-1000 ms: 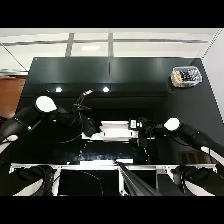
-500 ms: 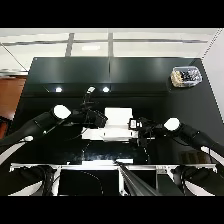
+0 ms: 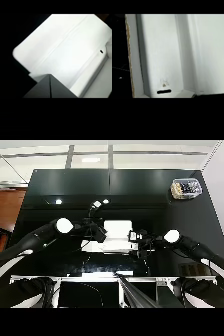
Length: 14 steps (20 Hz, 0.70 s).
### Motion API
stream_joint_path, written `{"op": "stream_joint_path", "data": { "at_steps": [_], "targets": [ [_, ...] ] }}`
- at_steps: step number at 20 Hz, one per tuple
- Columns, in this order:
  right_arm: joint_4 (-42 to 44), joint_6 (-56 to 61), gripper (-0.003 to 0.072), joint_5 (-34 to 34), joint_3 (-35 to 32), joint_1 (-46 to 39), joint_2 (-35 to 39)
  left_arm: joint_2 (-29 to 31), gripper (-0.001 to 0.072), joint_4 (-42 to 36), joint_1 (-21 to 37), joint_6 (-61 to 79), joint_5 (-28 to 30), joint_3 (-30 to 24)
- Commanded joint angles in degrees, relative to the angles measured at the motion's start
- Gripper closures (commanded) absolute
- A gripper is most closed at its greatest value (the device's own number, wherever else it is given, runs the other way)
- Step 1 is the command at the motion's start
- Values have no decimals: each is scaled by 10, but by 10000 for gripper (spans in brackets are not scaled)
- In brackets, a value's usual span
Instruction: Fold the box and place the chain.
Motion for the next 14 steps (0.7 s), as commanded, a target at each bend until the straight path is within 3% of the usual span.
{"op": "stream_joint_path", "data": {
  "at_steps": [1, 3, 5, 6, 8, 12, 14],
  "targets": [
    [0, 0, 230, 0, 0, 0, 0, 66, 684, 42, 44, -1, -30, 5],
    [0, 0, 230, 0, 0, 0, 0, 99, 683, 46, 88, -1, -113, 5],
    [0, 0, 230, 0, 0, 0, 0, 112, 678, 97, 136, -1, -243, 4],
    [0, 0, 230, 0, 0, 0, 0, 111, 597, 108, 154, 2, -281, -1],
    [0, 0, 230, 0, 0, 0, 0, 111, 11, 108, 162, 42, -276, -25],
    [0, 0, 230, 0, 0, 0, 0, 111, 0, 88, 107, 305, -198, -81],
    [0, 0, 230, 0, 0, 0, 0, 110, 9, 47, 69, 351, -137, -108]
  ]
}}
